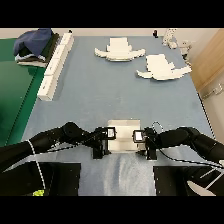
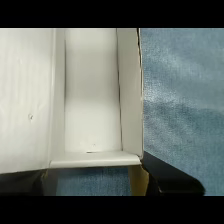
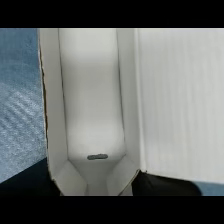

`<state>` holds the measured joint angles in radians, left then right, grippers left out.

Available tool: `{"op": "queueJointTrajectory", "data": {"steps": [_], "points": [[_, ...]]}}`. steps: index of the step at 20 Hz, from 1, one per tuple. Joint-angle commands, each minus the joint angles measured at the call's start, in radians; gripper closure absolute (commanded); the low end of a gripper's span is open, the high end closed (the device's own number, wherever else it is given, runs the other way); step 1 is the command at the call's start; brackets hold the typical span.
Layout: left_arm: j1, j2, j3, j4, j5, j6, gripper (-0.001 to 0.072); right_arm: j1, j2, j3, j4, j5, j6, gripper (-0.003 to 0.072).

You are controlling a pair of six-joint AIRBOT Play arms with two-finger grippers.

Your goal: Fold the box.

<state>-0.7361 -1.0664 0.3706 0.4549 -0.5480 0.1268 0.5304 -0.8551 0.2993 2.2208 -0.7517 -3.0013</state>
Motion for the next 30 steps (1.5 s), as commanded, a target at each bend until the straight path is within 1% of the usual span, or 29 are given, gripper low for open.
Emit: {"op": "queueJointTrajectory", "data": {"steps": [1, 4, 5, 6, 7, 10, 12, 14, 15, 16, 17, 18, 19, 20, 21, 22, 23, 24, 27, 30], "points": [[0.002, 0.000, 0.001, -0.001, 0.018, -0.005, 0.0257, 0.001, 0.000, 0.000, 0.002, -0.003, 0.001, 0.0236], [0.002, 0.000, 0.001, -0.002, 0.018, -0.005, 0.0257, 0.001, 0.000, 0.001, 0.001, -0.009, 0.002, 0.0232], [0.002, 0.000, 0.001, -0.002, 0.018, -0.005, 0.0257, 0.001, 0.001, 0.002, -0.002, -0.011, 0.035, 0.0165], [0.002, 0.000, 0.001, -0.002, 0.018, -0.005, 0.0257, 0.001, 0.003, 0.005, -0.026, -0.016, 0.078, 0.0013], [0.002, 0.000, 0.001, -0.001, 0.017, -0.005, 0.0257, 0.001, 0.009, 0.016, -0.069, -0.043, 0.144, -0.0034], [0.002, 0.000, 0.001, -0.002, 0.017, -0.005, 0.0257, 0.001, 0.050, 0.070, -0.221, -0.204, 0.348, -0.0034], [0.002, 0.000, 0.001, -0.001, 0.016, -0.005, 0.0257, 0.001, 0.082, 0.112, -0.285, -0.313, 0.440, -0.0034], [0.002, 0.000, 0.001, -0.001, 0.014, -0.005, 0.0257, 0.001, 0.119, 0.146, -0.354, -0.398, 0.540, -0.0034], [0.002, 0.000, 0.001, -0.002, 0.014, -0.005, 0.0257, 0.001, 0.138, 0.167, -0.387, -0.438, 0.622, -0.0032], [0.002, 0.000, 0.001, -0.001, 0.014, -0.005, 0.0257, 0.001, 0.154, 0.187, -0.410, -0.465, 0.721, 0.0003], [0.002, 0.000, 0.001, -0.001, 0.014, -0.005, 0.0257, 0.001, 0.168, 0.210, -0.423, -0.469, 0.867, 0.0086], [0.002, 0.000, 0.001, -0.001, 0.013, -0.005, 0.0258, 0.001, 0.175, 0.232, -0.409, -0.457, 1.039, 0.0131], [0.002, 0.000, 0.001, -0.002, 0.013, -0.006, 0.0257, 0.001, 0.175, 0.250, -0.359, -0.436, 1.198, 0.0219], [0.002, 0.000, 0.001, -0.002, 0.013, -0.013, 0.0257, 0.001, 0.171, 0.256, -0.264, -0.386, 1.310, 0.0449], [0.002, 0.000, 0.001, -0.005, 0.014, -0.013, 0.0257, 0.001, 0.160, 0.254, -0.134, -0.311, 1.352, 0.0689], [0.002, 0.000, 0.001, -0.005, 0.014, -0.013, 0.0257, 0.003, 0.138, 0.253, -0.015, -0.234, 1.353, 0.0686], [0.002, 0.000, 0.001, -0.005, 0.015, -0.012, 0.0258, 0.016, 0.108, 0.254, 0.063, -0.151, 1.363, 0.0685], [0.002, 0.000, 0.001, -0.005, 0.014, -0.012, 0.0258, 0.038, 0.076, 0.254, 0.093, -0.079, 1.374, 0.0685], [0.002, 0.000, 0.001, -0.005, 0.020, -0.012, 0.0258, 0.081, -0.020, 0.260, 0.097, 0.104, 1.408, 0.0686], [0.002, 0.000, 0.001, -0.001, -0.011, -0.010, 0.0258, 0.080, -0.061, 0.279, 0.092, 0.203, 1.429, 0.0686]]}}
